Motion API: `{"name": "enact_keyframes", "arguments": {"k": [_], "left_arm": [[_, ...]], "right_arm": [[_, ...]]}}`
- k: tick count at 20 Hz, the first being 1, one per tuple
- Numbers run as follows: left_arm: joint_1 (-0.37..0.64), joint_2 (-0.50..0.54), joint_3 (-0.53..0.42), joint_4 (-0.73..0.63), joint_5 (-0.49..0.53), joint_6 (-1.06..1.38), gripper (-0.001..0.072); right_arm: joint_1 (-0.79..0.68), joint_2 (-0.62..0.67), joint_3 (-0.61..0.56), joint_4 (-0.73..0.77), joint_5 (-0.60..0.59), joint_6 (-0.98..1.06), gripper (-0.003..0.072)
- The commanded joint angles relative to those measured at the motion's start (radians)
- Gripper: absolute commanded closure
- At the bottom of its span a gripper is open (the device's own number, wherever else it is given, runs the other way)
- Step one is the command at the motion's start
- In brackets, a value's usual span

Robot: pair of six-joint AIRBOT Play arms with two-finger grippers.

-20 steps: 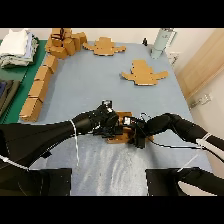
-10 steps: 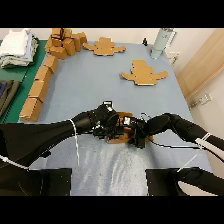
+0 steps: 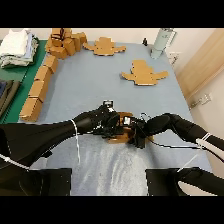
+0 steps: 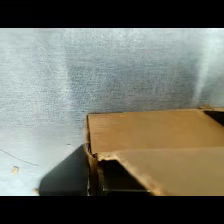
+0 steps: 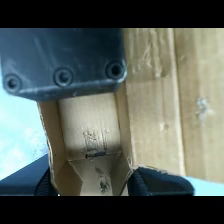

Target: Fold the box.

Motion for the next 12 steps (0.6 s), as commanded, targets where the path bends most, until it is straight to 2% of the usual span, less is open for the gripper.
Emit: {"name": "enact_keyframes", "arguments": {"k": [1, 7, 8, 9, 12], "left_arm": [[-0.002, -0.001, 0.001, 0.002, 0.019, -0.001, 0.0697], [-0.002, 0.0, 0.001, -0.006, 0.022, 0.0, 0.0692], [-0.002, 0.0, 0.001, -0.007, 0.023, -0.002, 0.0497], [-0.001, 0.0, 0.001, -0.01, 0.02, -0.003, 0.0359], [0.001, 0.0, 0.006, -0.01, -0.015, -0.003, 0.0357]], "right_arm": [[0.0, 0.0, 0.0, 0.0, 0.0, 0.0, 0.0185], [0.0, 0.0, 0.0, 0.0, 0.0, 0.0, 0.0185], [0.0, 0.0, 0.0, 0.0, 0.0, 0.0, 0.0185], [0.0, 0.0, 0.0, 0.0, 0.0, 0.0, 0.0185], [0.0, 0.0, 0.0, 0.0, 0.0, 0.0, 0.0185]]}}
